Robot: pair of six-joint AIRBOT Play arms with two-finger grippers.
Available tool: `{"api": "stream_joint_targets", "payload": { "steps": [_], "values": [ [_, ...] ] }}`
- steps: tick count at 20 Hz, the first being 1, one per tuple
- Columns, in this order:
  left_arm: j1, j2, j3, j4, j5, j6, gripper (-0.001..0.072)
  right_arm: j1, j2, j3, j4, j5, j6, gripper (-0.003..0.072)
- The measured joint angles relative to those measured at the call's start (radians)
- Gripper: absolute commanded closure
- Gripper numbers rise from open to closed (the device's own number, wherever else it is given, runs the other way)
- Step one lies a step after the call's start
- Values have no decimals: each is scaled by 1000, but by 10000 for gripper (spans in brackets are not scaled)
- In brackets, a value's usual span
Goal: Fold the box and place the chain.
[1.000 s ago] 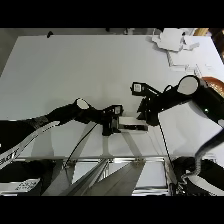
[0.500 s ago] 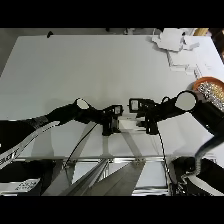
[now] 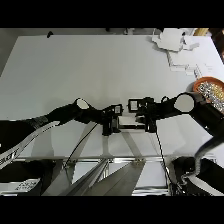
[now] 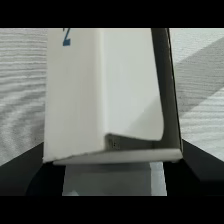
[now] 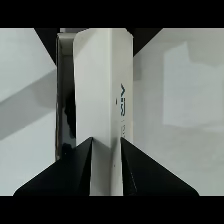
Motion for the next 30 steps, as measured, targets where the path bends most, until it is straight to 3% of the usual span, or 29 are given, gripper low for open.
{"api": "stream_joint_targets", "payload": {
  "steps": [8, 9, 11, 12, 20, 21, 24, 30],
  "values": [
    [0, 0, 0, 1, 2, 0, 499, 1, -39, -36, 24, -14, -1, 503],
    [0, 0, 0, 1, 2, 0, 499, 1, -41, -41, 26, -16, -2, 487],
    [0, 0, 0, 2, 2, 3, 499, 1, -46, -49, 35, -20, -1, 351],
    [0, 0, 0, 1, -2, 3, 499, 1, -47, -51, 37, -23, 0, 339],
    [0, 0, 0, 2, -3, 3, 499, 0, -29, -55, 129, 15, 0, 348],
    [0, 0, 0, 2, -3, 3, 499, 0, -23, -55, 134, 17, 0, 397],
    [0, 0, 0, 1, -2, 3, 499, 0, -8, -55, 140, 22, 0, 661],
    [0, 0, 0, 2, -1, 3, 499, 0, -21, -57, 144, 22, 0, 666]
  ]
}}
